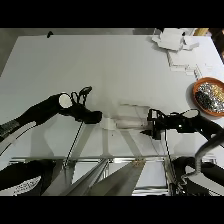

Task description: Fold the box and place the chain.

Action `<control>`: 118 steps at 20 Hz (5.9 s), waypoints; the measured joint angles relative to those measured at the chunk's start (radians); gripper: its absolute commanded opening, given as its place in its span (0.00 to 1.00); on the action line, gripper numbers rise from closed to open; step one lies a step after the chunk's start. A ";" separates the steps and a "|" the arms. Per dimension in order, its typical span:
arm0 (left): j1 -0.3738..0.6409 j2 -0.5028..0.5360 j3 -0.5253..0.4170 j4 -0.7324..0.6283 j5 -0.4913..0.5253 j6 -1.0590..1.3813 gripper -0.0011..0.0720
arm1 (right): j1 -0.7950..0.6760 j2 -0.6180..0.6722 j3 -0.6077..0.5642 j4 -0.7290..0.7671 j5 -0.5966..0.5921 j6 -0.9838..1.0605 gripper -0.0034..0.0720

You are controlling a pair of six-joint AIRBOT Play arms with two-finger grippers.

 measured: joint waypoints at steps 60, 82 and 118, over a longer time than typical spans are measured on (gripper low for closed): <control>-0.198 0.015 0.092 -0.097 0.105 0.011 0.42 | 0.000 0.000 0.000 0.000 0.000 0.000 0.66; -0.328 -0.082 0.277 0.292 0.005 -0.414 0.42 | 0.000 0.000 0.000 0.000 0.000 -0.002 0.66; -0.380 -0.225 0.581 0.512 -0.318 -0.679 0.39 | 0.001 0.000 0.000 0.000 0.000 0.000 0.66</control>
